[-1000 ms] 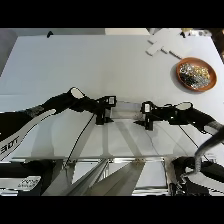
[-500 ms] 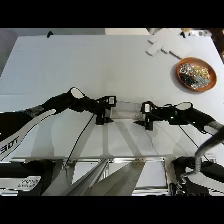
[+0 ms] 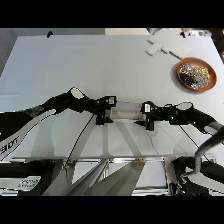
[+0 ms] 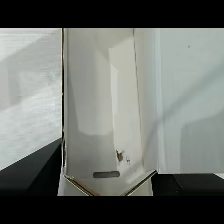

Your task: Fold the box and place the chain.

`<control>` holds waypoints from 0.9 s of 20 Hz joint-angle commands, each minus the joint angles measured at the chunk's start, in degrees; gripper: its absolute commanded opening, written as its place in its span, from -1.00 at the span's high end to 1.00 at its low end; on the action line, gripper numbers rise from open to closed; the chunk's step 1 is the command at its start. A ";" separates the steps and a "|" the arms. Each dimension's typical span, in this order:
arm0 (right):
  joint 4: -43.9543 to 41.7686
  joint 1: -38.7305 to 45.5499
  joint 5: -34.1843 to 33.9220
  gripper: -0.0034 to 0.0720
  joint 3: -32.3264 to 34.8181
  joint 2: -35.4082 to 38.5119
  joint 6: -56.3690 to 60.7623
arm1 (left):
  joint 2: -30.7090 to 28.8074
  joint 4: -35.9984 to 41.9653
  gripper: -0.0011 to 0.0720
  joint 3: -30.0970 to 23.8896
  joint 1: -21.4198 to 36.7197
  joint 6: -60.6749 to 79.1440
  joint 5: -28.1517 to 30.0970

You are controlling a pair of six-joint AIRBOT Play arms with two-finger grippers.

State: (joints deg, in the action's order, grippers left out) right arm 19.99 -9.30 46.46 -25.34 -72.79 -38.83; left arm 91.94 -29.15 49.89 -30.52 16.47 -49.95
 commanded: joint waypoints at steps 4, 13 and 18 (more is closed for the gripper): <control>8.79 0.02 -0.85 -0.54 0.00 3.45 11.78 | 0.00 -0.02 0.08 -0.02 -0.04 0.04 0.24; 19.45 0.02 -0.57 -0.98 -0.02 7.02 28.55 | 0.00 -0.04 0.08 0.00 -0.04 0.04 0.24; 24.55 1.18 2.67 -0.94 -0.02 10.38 34.56 | 0.00 -0.02 0.08 0.00 -0.04 0.04 0.22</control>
